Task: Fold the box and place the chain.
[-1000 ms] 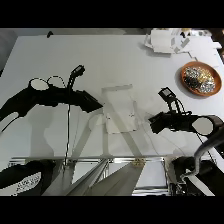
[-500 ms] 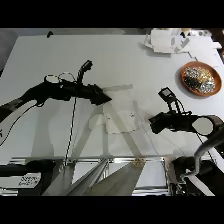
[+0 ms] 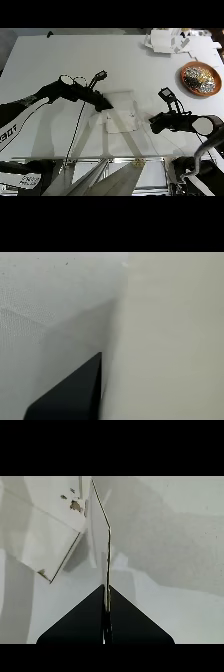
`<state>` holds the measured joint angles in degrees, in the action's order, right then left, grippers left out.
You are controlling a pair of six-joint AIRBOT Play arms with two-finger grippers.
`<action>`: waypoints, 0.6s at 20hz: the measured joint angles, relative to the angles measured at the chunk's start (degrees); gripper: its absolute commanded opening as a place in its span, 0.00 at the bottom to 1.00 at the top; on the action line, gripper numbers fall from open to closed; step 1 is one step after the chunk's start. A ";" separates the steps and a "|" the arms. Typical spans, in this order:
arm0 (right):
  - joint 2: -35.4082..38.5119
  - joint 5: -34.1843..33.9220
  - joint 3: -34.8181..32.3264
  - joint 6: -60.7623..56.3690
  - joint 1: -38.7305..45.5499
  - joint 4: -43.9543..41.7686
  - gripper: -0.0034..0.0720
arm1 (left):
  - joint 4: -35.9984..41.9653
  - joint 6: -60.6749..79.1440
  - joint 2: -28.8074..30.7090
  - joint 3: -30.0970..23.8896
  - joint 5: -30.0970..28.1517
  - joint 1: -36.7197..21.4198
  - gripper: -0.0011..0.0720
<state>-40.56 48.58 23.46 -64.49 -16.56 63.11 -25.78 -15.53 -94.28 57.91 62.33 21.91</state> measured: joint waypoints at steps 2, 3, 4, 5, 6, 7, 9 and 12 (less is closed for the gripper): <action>0.00 -0.09 0.00 0.00 -0.02 -0.04 0.07 | -0.35 1.84 -0.07 0.07 -0.37 0.02 0.05; 0.00 -0.09 0.00 0.00 -0.02 -0.04 0.07 | -0.39 3.23 -0.09 0.11 -0.46 0.07 0.02; 0.00 -0.11 0.00 0.02 -0.02 -0.04 0.07 | -0.46 5.03 -0.13 0.11 -0.61 0.07 0.02; 0.00 -0.09 0.00 0.02 -0.02 -0.02 0.07 | -0.68 7.21 -0.13 0.11 -0.74 0.07 0.02; 0.00 -0.07 0.00 0.02 -0.02 -0.02 0.07 | -0.79 9.68 -0.13 0.11 -0.79 0.07 0.02; 0.00 -0.04 0.00 0.02 -0.02 -0.02 0.07 | -0.90 11.61 -0.13 0.11 -0.79 0.07 0.02; 0.02 -0.02 0.00 0.02 -0.02 -0.02 0.19 | -1.07 14.43 -0.13 0.11 -0.90 0.07 0.02; 0.28 0.48 0.68 0.13 -0.02 -0.15 0.37 | -1.66 16.55 0.37 0.11 -1.46 0.26 0.02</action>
